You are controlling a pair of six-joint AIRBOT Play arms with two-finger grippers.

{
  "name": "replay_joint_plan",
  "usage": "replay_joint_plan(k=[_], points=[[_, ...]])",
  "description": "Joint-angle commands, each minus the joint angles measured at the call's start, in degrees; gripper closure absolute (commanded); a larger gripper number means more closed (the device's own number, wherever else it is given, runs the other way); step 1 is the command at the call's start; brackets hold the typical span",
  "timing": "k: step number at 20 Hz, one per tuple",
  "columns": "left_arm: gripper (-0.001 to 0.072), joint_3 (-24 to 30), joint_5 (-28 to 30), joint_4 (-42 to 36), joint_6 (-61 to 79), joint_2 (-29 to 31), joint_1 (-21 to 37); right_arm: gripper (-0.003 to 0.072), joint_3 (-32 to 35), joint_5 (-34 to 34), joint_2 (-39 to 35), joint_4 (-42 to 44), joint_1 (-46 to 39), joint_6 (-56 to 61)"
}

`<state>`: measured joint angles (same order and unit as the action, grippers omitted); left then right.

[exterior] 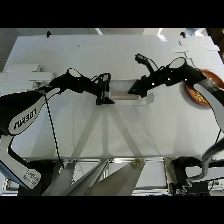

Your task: Fold the box and place the chain.

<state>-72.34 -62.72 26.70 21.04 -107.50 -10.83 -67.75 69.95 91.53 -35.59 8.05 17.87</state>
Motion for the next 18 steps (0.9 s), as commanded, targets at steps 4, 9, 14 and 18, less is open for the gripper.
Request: replay_joint_plan(k=[4,9,14,18], points=[[0.0413,0.0,0.1,-0.1,0.0,0.0,0.0,0.0677,0.0,-6.0,-1.1,5.0,-5.8,-2.3],[0.0413,0.0,0.1,-0.1,0.0,0.0,0.0,0.0677,0.0,-12.5,0.6,9.1,-6.6,-3.4],[0.0413,0.0,0.1,-0.1,0.0,0.0,0.0,0.0677,0.0,-11.4,4.9,8.9,-6.6,-3.3],[0.0413,0.0,0.1,-0.1,0.0,0.0,0.0,0.0675,0.0,-8.3,5.1,8.9,-6.6,-3.3]])
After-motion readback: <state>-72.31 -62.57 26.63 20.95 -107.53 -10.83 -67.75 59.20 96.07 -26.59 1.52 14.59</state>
